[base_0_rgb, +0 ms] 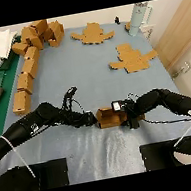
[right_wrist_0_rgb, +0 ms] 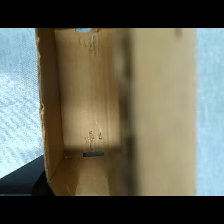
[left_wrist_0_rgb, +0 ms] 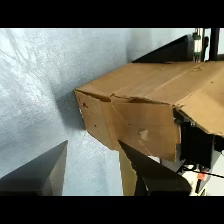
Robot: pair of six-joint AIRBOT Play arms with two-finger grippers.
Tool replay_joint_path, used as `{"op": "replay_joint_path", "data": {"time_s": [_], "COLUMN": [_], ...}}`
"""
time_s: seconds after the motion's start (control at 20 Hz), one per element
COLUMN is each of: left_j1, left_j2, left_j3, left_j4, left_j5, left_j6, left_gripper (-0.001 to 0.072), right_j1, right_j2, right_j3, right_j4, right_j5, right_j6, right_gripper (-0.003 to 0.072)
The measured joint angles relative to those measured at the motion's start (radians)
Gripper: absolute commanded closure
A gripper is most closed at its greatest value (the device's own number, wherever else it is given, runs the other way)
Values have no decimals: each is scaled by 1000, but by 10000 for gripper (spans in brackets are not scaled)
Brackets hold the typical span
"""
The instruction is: Fold the box.
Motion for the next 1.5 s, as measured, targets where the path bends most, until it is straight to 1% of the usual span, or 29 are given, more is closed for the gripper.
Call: {"op": "replay_joint_path", "data": {"time_s": [0.35,0.7,0.85,0.95,1.0,1.05,1.25,1.35,1.4,1.5], "left_j1": [-25,-10,-27,-42,-47,-50,-72,-97,-109,-132], "left_j2": [-19,-22,-23,-23,-23,-23,-23,-26,-32,-61], "left_j3": [1,1,1,1,1,1,5,16,26,59], "left_j4": [-93,-113,-124,-125,-126,-126,-146,-147,-133,-53], "left_j5": [20,31,35,62,75,85,101,135,148,166], "left_j6": [69,83,89,93,96,98,87,69,44,-47], "left_gripper": [204,204,203,202,179,101,103,104,104,104], "right_j1": [0,0,0,0,0,0,0,0,0,0], "right_j2": [0,0,0,0,0,0,0,0,0,0], "right_j3": [0,0,0,0,0,0,0,0,0,0], "right_j4": [0,0,0,0,0,0,0,0,-1,-1], "right_j5": [0,0,0,0,0,0,0,0,0,0], "right_j6": [0,0,0,0,0,0,0,0,0,0], "right_gripper": [174,174,174,174,174,174,174,174,174,174]}}
